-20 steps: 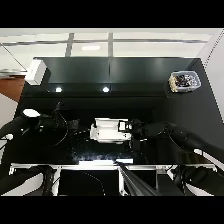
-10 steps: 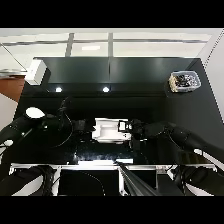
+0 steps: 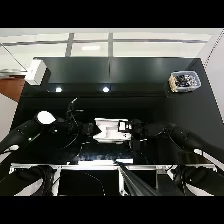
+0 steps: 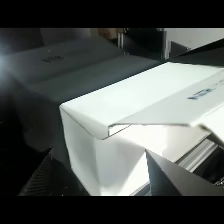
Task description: Fold the box and place the chain.
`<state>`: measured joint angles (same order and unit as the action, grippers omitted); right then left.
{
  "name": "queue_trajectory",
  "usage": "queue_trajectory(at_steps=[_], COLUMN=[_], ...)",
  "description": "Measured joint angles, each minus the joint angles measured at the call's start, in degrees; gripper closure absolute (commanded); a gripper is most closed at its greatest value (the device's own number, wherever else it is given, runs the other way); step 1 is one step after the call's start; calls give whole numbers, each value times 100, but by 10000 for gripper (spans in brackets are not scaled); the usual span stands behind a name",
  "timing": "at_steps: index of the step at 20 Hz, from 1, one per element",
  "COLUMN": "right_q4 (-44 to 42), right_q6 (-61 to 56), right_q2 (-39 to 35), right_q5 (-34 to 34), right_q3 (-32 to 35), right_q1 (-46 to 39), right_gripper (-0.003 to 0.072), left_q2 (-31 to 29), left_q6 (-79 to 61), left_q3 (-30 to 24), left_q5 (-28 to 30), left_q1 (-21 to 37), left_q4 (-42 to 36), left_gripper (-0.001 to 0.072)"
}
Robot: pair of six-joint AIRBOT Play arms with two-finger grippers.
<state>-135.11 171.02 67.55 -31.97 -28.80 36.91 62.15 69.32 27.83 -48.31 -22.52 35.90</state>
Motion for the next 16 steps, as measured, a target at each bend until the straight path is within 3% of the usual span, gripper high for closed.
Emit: queue_trajectory(at_steps=[7,15,16], right_q4=[0,13,13], right_q6=[0,0,0], right_q2=[0,0,0], right_q5=[0,2,2], right_q3=[0,0,0], right_q1=[0,0,0], right_gripper=[122,122,122], left_q2=[-4,-4,-2], left_q6=[1021,3722,3965], left_q3=[136,645,669], left_q5=[428,461,444], left_q1=[-579,-1521,-1615], left_q4=[682,3034,3222], left_gripper=[16,38,82])
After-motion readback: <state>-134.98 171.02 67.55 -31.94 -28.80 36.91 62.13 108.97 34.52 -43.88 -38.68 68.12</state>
